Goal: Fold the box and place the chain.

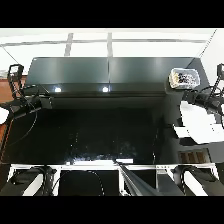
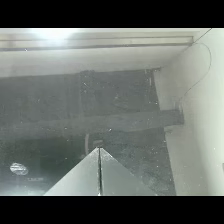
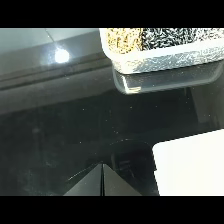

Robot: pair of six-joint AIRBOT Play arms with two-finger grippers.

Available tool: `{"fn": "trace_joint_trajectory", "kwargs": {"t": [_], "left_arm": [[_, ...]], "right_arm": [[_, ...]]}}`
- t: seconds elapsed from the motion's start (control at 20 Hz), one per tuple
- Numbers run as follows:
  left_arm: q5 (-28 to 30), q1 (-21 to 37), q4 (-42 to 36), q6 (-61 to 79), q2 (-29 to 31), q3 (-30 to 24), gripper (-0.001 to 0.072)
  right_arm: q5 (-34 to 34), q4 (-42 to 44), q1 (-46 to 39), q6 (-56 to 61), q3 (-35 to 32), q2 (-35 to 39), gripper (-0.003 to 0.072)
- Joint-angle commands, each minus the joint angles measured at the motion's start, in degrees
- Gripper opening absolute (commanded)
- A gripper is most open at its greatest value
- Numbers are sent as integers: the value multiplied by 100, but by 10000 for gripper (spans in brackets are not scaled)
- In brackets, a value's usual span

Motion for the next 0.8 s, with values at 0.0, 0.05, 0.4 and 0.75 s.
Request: {"fn": "trace_joint_trajectory", "kwargs": {"t": [0.0, 0.05, 0.4, 0.75], "left_arm": [[0, 0, 2, 2, 2, -2, 26], [0, 0, 2, 2, 2, -2, 26], [87, 0, 2, 2, 2, -2, 26], [389, -2, -800, -20, -109, -2, 26]], "right_arm": [[2, 0, 4, 2, 0, 2, 16], [0, 0, 4, 2, 0, 2, 16], [-511, 0, 4, 0, 0, 2, 16], [-866, -118, 4, 0, 0, 2, 20]]}}
